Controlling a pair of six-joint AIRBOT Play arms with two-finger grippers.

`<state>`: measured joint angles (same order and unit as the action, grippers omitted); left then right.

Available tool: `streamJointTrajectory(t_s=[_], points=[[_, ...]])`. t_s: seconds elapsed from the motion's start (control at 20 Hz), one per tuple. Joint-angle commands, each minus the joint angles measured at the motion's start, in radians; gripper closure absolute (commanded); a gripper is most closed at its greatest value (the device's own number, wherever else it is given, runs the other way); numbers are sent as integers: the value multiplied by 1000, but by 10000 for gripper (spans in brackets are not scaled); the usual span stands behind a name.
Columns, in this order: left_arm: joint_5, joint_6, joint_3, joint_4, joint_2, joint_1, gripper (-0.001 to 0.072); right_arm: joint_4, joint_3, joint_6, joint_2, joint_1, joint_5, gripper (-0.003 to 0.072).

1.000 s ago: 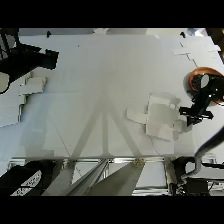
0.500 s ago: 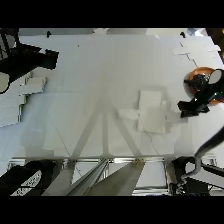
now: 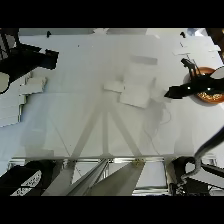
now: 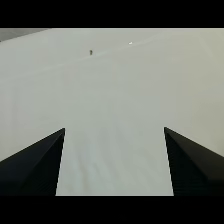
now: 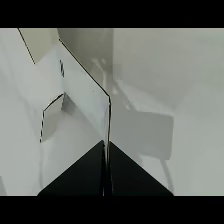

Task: Fold the box and place the chain.

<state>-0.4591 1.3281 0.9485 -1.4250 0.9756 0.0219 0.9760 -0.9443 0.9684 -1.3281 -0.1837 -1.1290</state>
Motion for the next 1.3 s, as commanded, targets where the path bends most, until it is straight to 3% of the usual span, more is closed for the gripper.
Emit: streamJointTrajectory(t_s=[0.0,0.25,0.55,1.25], points=[[0,0,1,0,0,0,14,-85,0,-132,-71,51,112,673],[0,0,1,0,0,0,14,-126,0,-268,-108,193,268,674],[0,0,1,0,0,0,14,-39,0,-259,-108,285,414,673],[3,0,1,0,0,-1,14,-33,0,-259,-108,285,414,671]])
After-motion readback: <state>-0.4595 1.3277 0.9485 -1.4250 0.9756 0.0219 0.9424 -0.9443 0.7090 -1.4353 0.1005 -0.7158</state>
